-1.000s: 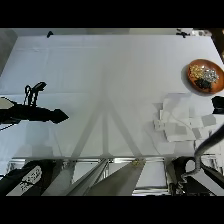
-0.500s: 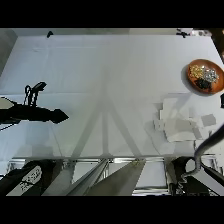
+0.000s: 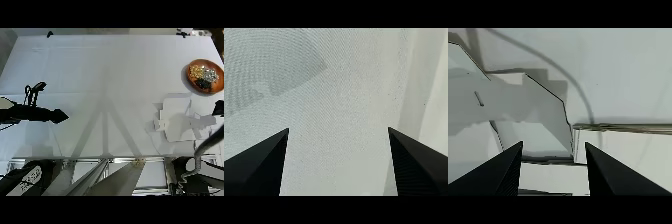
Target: Fold the box and place the chain.
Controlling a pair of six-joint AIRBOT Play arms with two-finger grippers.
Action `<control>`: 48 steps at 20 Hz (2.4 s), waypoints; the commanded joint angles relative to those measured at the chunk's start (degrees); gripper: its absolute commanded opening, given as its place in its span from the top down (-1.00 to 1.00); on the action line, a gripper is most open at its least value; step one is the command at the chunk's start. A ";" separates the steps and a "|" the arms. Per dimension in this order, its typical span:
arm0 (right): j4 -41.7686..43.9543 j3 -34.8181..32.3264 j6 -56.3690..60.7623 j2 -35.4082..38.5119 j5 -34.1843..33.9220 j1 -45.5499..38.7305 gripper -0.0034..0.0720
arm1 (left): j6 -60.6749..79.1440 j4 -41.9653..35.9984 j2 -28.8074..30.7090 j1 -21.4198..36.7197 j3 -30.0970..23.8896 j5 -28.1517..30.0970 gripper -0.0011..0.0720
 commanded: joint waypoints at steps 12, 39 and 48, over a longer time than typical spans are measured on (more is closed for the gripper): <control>1.79 -0.63 -7.19 -8.74 5.51 -0.94 -0.25 | 0.02 0.02 0.04 0.00 -0.04 0.02 -0.95; 37.64 -0.70 -4.66 1.25 10.36 40.13 0.90 | 0.00 0.02 0.04 0.00 -0.04 0.00 -0.95; 36.96 -5.53 7.89 3.89 23.82 50.66 0.90 | 0.02 0.02 0.04 0.00 -0.04 2.05 -0.95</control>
